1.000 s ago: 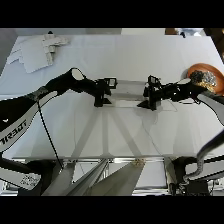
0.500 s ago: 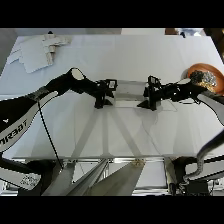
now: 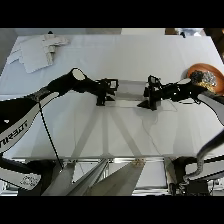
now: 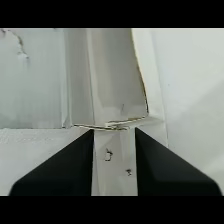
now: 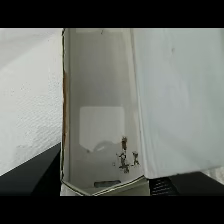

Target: Fold the box and place the chain.

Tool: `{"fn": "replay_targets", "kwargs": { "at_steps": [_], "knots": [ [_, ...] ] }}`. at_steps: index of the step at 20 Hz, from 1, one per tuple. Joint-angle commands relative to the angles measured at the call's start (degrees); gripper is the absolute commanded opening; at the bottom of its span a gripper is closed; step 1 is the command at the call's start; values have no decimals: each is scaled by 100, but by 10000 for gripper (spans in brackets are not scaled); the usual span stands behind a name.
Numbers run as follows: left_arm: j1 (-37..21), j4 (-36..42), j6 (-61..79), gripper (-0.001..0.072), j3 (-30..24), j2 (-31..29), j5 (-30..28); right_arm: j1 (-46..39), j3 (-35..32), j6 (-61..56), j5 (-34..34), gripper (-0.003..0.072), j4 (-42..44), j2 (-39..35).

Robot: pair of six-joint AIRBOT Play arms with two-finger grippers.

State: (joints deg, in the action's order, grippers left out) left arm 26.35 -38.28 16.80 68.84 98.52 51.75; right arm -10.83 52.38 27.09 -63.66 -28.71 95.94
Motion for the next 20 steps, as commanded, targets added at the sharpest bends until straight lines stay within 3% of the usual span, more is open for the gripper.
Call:
{"fn": "replay_targets", "kwargs": {
  "at_steps": [1,12,13,14,15,20],
  "knots": [
    [24,271,221,136,-2,4,-129,4,0,-2,0,445,7,0],
    [31,555,398,164,-2,105,262,4,0,-2,0,445,7,0],
    [31,590,398,211,-2,118,306,4,0,-2,0,445,7,0],
    [28,658,382,333,-2,140,315,4,0,-2,0,445,7,0],
    [31,715,356,398,-2,153,310,4,0,-2,0,445,7,0],
    [31,1047,358,403,-2,170,310,4,0,-2,0,445,7,0]
  ]
}}
